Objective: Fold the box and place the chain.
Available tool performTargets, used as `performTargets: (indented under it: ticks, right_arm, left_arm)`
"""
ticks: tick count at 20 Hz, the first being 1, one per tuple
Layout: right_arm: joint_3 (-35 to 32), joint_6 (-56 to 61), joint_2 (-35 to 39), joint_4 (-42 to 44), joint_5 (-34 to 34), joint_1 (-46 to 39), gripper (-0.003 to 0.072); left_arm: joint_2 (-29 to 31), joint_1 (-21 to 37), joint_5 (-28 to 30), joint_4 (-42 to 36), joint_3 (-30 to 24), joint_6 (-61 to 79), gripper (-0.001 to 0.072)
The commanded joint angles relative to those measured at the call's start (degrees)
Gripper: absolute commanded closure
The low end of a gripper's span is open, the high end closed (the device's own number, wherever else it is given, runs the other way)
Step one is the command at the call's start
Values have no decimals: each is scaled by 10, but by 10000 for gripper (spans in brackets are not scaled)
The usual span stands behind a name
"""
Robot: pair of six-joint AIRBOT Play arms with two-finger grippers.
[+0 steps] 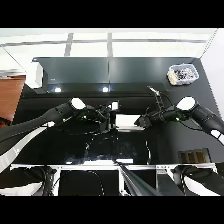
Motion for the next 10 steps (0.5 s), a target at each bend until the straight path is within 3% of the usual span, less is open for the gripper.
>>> performTargets:
  ticks: [1,5,8,9,10]
  right_arm:
    - [-3,13,-2,-23,-6,0,627]
    - [20,8,16,-10,47,-7,628]
    - [57,4,82,-16,108,-67,629]
    - [58,4,110,-18,107,-97,629]
    - [58,4,135,-29,104,-133,628]
  left_arm:
    - [0,0,1,0,0,0,204]
    - [0,0,0,-3,0,-8,205]
    - [6,0,-1,-2,1,-14,197]
    - [10,0,-3,2,3,-30,135]
    - [14,0,-12,10,9,-46,-11]
